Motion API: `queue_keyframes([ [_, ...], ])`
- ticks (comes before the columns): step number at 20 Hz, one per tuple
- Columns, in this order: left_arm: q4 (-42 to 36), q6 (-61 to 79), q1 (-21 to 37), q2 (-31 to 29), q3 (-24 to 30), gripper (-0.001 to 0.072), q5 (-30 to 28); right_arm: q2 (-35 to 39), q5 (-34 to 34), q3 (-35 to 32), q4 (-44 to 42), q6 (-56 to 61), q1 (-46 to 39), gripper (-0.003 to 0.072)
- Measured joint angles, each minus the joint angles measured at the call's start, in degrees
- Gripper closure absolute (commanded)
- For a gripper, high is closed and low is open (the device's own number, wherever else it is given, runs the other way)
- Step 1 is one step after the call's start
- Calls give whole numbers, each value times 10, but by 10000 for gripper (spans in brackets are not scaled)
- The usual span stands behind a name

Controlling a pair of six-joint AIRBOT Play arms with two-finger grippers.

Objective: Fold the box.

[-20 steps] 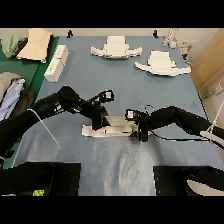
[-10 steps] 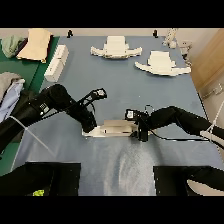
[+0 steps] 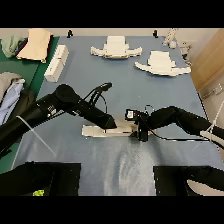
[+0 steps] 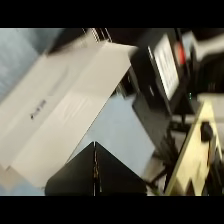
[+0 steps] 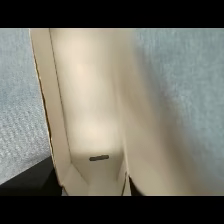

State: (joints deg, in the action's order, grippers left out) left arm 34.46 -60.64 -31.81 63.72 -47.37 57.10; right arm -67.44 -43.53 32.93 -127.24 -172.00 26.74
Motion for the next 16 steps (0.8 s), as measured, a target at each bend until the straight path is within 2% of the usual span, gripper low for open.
queue_keyframes([
  [3, 9, -40, 9, 33, -4, 694, -89, 0, 0, 0, 2, 0, 0, 233],
  [5, 28, -74, 22, 55, -4, 694, -124, 0, 0, 0, 2, 0, 0, 233],
  [12, 60, -121, 46, 118, -5, 694, -158, 0, 0, 0, 2, 1, 0, 233],
  [16, 70, -89, 60, 111, -15, 695, -160, -1, 0, 0, 1, 1, 0, 233],
])
